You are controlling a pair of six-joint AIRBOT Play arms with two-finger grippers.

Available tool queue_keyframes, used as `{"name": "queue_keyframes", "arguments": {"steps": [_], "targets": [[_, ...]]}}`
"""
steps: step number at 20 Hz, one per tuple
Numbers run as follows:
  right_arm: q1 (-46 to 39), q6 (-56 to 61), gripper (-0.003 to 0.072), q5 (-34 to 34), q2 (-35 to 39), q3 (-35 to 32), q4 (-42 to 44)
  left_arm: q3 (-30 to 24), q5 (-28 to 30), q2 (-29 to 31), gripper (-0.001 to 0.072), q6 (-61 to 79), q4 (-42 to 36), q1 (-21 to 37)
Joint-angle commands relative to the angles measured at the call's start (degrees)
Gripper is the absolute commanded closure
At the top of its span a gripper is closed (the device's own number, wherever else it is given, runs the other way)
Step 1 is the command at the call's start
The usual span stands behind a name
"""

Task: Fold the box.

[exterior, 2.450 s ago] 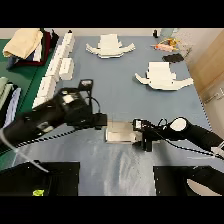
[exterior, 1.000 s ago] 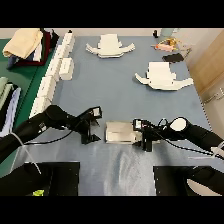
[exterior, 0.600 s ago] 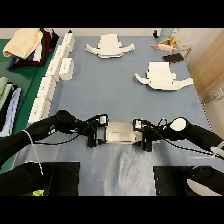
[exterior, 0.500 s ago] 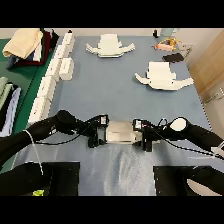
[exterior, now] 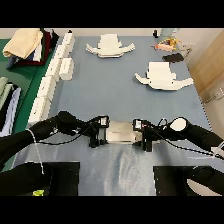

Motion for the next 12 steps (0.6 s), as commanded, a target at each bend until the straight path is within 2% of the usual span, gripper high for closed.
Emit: {"name": "queue_keyframes", "arguments": {"steps": [1, 6, 12], "targets": [[0.02, 0.0, 0.0184, 0.02, 0.04, 0.04, 0.0, -0.22, 2.03, -0.17, 0.0017, 0.7, -0.35, -1.22], [0.02, 0.0, 0.0184, 0.02, 0.04, 0.04, 0.0, -0.26, 7.93, -0.48, 0.0017, -1.49, 1.11, -5.05], [0.02, 0.0, 0.0184, 0.0, 0.04, 0.04, 0.0, -0.26, 8.15, -0.52, 0.0018, -1.64, 1.31, -5.16]]}}
